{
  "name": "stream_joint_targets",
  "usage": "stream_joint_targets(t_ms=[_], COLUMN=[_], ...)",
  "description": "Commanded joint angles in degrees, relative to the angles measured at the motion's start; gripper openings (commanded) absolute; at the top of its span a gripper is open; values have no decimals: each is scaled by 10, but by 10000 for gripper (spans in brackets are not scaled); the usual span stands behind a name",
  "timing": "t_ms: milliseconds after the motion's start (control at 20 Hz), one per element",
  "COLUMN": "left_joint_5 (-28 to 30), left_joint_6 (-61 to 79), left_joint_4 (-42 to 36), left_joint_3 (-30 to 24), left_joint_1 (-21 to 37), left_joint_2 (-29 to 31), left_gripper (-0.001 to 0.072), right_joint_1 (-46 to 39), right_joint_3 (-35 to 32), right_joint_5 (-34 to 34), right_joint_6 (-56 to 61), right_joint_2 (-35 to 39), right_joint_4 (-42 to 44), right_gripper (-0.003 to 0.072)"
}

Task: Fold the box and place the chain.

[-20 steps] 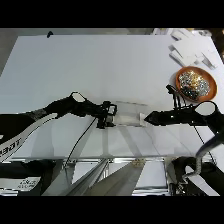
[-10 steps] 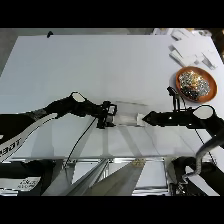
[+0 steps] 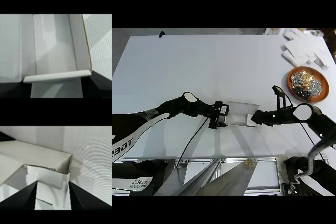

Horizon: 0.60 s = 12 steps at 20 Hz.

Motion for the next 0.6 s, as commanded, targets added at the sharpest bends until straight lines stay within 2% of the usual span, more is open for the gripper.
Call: stream_joint_targets(t_ms=[0, 300, 550], left_joint_5=[0, 0, 0], left_joint_6=[0, 0, 0], left_joint_4=[0, 0, 0], left_joint_3=[1, 1, 1], left_joint_1=[0, 0, 0], left_joint_2=[0, 0, 0], left_gripper=[72, 72, 72], right_joint_1=[77, 177, 200], right_joint_3=[65, 138, 152], right_joint_5=[29, 47, 86], right_joint_6=[169, 302, 395], right_joint_2=[-49, -131, -155], right_joint_4=[-136, -210, -278], right_gripper=[396, 396, 392])
